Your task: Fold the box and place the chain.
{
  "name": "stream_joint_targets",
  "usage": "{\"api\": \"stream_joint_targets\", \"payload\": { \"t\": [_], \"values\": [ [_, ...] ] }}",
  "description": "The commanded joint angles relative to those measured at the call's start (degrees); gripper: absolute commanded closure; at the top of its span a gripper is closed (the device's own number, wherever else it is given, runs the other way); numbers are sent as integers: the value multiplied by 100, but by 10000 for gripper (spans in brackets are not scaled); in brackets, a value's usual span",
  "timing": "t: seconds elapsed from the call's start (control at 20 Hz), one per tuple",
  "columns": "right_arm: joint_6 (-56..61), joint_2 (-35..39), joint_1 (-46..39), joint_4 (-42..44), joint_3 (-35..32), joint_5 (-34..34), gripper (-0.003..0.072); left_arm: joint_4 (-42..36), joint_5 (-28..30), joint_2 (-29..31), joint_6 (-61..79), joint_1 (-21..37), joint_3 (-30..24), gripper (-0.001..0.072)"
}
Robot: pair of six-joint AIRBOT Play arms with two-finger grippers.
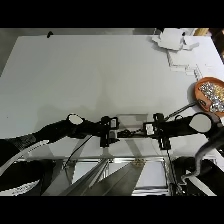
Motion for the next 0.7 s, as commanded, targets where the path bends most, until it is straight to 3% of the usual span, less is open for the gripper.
{"api": "stream_joint_targets", "payload": {
  "t": [0.0,0.15,0.35,0.5,0.65],
  "values": [
    [562,588,385,-37,0,-33,675,-2,-2,4,0,-4,2,501],
    [629,785,402,380,0,-286,675,-2,-2,4,0,-4,2,501],
    [487,632,1178,1504,0,-1744,675,-2,0,4,0,-4,2,501],
    [472,114,2057,1565,0,-2857,675,-2,-7,4,0,-4,2,501],
    [472,-551,2282,1497,0,-3174,674,-2,-2,4,-2,-4,2,501]
  ]
}}
